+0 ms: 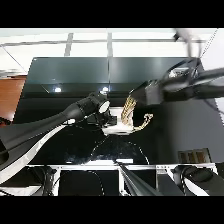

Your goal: Fold the box and place the chain.

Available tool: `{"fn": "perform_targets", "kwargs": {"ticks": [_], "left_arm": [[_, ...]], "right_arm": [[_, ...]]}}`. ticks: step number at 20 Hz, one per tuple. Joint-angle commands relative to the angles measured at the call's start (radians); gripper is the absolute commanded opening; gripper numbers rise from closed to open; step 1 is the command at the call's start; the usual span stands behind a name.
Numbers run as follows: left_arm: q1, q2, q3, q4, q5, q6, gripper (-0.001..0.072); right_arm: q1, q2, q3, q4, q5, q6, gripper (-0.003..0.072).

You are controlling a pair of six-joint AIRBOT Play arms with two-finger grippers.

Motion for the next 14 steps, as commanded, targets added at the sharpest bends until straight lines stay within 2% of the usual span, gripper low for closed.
{"fn": "perform_targets", "kwargs": {"ticks": [1,6,8,13,14], "left_arm": [[0.000,-0.001,0.000,0.000,0.000,0.000,0.0028],[0.000,-0.001,0.000,0.000,0.000,0.000,0.0028],[0.000,-0.001,0.000,0.000,0.000,0.000,0.0028],[0.000,-0.001,0.000,0.000,0.000,0.000,0.0028],[0.000,-0.001,0.000,0.000,0.000,0.000,0.0028]], "right_arm": [[0.051,0.000,-0.165,0.000,-0.157,0.011,0.0016],[0.055,0.000,-0.455,0.005,-0.411,0.018,0.0016],[0.055,-0.002,-0.535,0.011,-0.454,0.029,0.0016],[0.055,-0.026,-0.575,0.032,-0.490,0.031,0.0018],[0.055,-0.027,-0.575,0.048,-0.504,0.031,0.0058]]}}
